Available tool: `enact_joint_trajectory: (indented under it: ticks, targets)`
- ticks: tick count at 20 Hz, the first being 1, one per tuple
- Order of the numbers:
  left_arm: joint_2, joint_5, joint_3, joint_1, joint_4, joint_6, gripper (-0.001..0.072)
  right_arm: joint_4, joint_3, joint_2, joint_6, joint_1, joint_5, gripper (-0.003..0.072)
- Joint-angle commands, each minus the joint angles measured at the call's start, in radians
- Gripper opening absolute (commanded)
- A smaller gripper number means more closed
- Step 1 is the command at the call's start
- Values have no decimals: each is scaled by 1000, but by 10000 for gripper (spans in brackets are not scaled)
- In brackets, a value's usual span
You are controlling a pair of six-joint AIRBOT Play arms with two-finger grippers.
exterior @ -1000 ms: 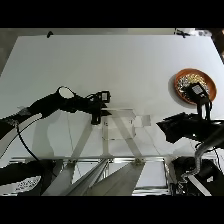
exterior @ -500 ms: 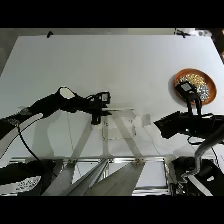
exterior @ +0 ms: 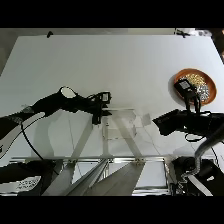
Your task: Fold the box and place the chain.
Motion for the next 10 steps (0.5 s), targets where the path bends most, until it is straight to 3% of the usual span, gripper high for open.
enact_joint_trajectory:
  ticks: [1, 10]
  targets:
    - [-21, -51, 38, -1, 24, -3, 1, 0, 0, -1, 0, 0, -3, 361]
    - [-50, -53, 60, -1, 83, -45, 4, 0, 0, -1, 0, 0, -3, 361]
